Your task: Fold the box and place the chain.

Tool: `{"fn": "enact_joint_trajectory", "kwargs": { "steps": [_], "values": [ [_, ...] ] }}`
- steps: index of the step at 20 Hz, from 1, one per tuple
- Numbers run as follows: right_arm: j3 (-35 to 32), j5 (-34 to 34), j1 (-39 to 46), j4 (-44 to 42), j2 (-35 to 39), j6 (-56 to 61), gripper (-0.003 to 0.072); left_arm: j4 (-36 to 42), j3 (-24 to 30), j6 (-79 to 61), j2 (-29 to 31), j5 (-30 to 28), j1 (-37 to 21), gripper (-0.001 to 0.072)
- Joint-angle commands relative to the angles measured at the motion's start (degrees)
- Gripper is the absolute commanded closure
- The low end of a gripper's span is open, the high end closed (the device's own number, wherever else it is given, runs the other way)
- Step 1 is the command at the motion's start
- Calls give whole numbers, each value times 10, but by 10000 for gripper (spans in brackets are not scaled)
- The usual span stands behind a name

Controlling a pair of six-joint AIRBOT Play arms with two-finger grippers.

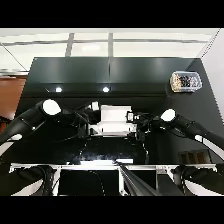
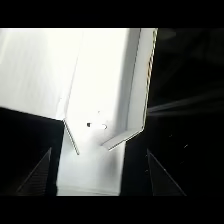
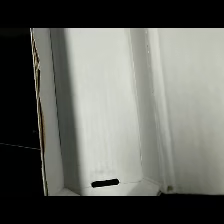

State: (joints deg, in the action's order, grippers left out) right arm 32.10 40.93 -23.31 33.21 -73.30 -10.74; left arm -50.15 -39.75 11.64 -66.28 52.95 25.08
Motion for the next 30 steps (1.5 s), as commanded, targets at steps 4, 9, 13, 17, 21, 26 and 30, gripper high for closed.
{"fn": "enact_joint_trajectory", "kwargs": {
  "steps": [4, 9, 13, 17, 21, 26, 30],
  "values": [
    [0, 0, 0, 0, 0, 0, 433, -34, 5, -89, -33, -46, 28, 17],
    [0, 0, 0, 0, 0, 0, 433, 42, 5, -85, -47, -45, 28, 395],
    [0, 0, 0, 0, 0, 0, 433, 60, 5, -84, -47, -43, 28, 459],
    [0, 0, 0, 0, 0, 0, 433, 111, 5, -85, -53, -47, 28, 497],
    [0, 0, 0, 0, 0, 0, 433, 121, 5, -89, -75, -50, 40, 496],
    [0, 0, 0, 0, 0, 0, 433, 118, 5, -89, -85, -65, 47, 559],
    [0, 0, 0, 0, 0, 0, 433, 119, 5, -89, -85, -64, 48, 456]
  ]
}}
